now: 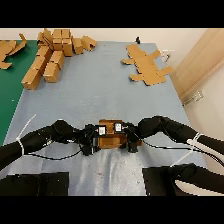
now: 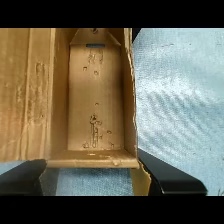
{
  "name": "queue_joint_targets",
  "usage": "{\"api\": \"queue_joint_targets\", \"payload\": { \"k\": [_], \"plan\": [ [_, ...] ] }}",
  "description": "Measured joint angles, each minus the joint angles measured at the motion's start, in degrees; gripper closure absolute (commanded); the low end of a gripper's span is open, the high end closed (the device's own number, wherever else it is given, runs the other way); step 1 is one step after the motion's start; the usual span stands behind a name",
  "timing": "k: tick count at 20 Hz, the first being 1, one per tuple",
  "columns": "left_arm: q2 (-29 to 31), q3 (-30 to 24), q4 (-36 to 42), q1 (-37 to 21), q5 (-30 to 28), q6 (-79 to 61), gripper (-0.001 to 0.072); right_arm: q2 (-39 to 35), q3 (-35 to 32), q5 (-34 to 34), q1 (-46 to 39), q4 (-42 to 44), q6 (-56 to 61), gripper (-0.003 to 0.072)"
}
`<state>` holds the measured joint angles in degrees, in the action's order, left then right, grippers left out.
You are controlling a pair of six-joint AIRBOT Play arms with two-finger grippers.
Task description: Fold the box.
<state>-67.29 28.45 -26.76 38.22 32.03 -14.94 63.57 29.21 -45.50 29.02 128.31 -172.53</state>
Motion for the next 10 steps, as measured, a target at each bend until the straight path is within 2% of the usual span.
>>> {"api": "queue_joint_targets", "payload": {
  "k": [10],
  "plan": [
    [0.0, 0.0, 0.0, 0.0, -0.46, 0.0, 0.0117, 0.0, 0.0, 0.0, 0.0, 0.0, 0.0, 0.0168]
  ]
}}
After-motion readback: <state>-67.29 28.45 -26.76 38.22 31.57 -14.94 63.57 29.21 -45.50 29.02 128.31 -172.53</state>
